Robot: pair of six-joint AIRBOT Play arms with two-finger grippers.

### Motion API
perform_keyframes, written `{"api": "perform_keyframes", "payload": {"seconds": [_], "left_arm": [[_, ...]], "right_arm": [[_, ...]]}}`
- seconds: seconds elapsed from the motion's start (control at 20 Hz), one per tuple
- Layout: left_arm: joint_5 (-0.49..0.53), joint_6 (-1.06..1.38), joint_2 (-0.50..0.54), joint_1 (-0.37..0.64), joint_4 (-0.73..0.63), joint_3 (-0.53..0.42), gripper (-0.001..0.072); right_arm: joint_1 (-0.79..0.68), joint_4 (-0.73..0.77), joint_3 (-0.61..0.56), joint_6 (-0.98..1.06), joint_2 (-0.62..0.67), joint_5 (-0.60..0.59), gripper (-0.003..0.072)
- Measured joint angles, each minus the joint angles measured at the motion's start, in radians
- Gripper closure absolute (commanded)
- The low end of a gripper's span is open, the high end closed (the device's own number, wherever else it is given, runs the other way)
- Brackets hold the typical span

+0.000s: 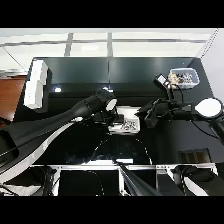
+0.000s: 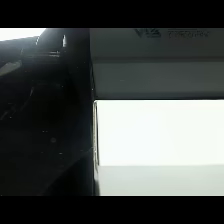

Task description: Fold the box and place the chain.

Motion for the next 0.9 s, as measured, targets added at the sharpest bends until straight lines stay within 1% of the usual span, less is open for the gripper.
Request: {"api": "perform_keyframes", "payload": {"seconds": [0.2, 0.45, 0.5, 0.55, 0.6, 0.65, 0.7, 0.8, 0.9], "left_arm": [[0.0, 0.0, 0.0, 0.0, 0.0, 0.0, 0.0683], [0.0, 0.0, 0.0, 0.0, 0.0, 0.0, 0.0682], [0.0, 0.0, 0.0, 0.0, 0.0, 0.0, 0.0669], [-0.001, -0.004, 0.001, 0.0, 0.0, 0.0, 0.0542], [-0.003, -0.014, 0.003, 0.0, -0.003, 0.0, 0.0385], [-0.003, -0.026, 0.01, 0.0, -0.003, 0.001, 0.0285], [-0.004, -0.035, 0.019, 0.0, -0.003, 0.001, 0.0263], [-0.005, -0.04, 0.055, -0.003, 0.012, 0.001, 0.0264], [-0.031, -0.016, 0.113, -0.013, 0.062, 0.0, 0.0265]], "right_arm": [[-0.06, -0.191, -0.001, 0.1, 0.001, -0.009, 0.0418], [-0.101, -0.267, -0.001, 0.151, 0.002, 0.001, 0.0418], [-0.103, -0.27, -0.001, 0.154, 0.002, 0.003, 0.0418], [-0.105, -0.27, -0.001, 0.158, 0.002, 0.003, 0.0418], [-0.107, -0.27, -0.001, 0.161, 0.002, 0.004, 0.0418], [-0.108, -0.27, -0.001, 0.163, 0.002, 0.005, 0.0418], [-0.109, -0.271, -0.001, 0.164, 0.002, 0.006, 0.0418], [-0.111, -0.271, -0.001, 0.165, 0.002, 0.005, 0.0418], [-0.112, -0.272, -0.001, 0.17, 0.002, 0.001, 0.0418]]}}
